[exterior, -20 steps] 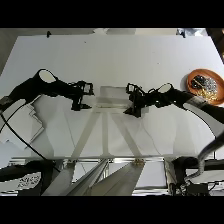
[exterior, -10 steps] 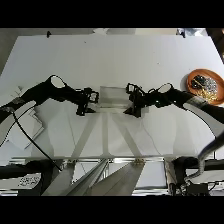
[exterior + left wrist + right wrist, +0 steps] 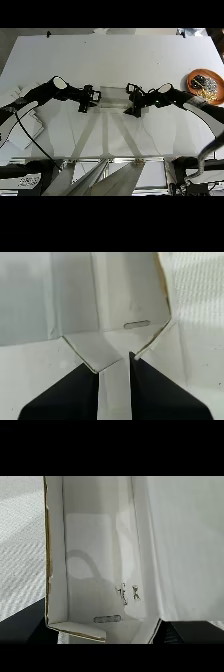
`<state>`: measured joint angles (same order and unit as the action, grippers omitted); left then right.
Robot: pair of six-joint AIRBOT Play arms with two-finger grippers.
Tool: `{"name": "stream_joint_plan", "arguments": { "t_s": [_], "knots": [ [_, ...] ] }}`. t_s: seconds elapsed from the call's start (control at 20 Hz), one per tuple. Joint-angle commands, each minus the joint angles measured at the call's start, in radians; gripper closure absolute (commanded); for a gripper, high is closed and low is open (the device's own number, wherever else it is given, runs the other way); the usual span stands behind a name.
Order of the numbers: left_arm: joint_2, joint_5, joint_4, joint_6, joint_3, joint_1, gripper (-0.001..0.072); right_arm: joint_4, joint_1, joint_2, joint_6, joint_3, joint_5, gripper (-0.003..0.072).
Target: Fold the box and place the chain.
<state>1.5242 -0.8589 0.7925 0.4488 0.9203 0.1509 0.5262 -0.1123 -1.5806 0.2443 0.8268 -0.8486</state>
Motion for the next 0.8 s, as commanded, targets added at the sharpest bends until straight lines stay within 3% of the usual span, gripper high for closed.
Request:
{"name": "stream_joint_plan", "arguments": {
  "t_s": [0.0,0.2,0.75],
  "knots": [
    [0.000,-0.058,0.001,0.000,0.000,0.001,0.0510,0.000,-0.001,-0.001,0.000,0.000,0.000,0.0288],
    [0.000,-0.114,0.000,0.000,0.000,0.005,0.0511,0.000,-0.001,-0.001,0.000,0.000,0.000,0.0288],
    [0.000,-0.074,-0.134,0.000,0.000,0.019,0.0513,0.000,-0.001,-0.001,0.000,0.000,0.000,0.0288]
  ]
}}
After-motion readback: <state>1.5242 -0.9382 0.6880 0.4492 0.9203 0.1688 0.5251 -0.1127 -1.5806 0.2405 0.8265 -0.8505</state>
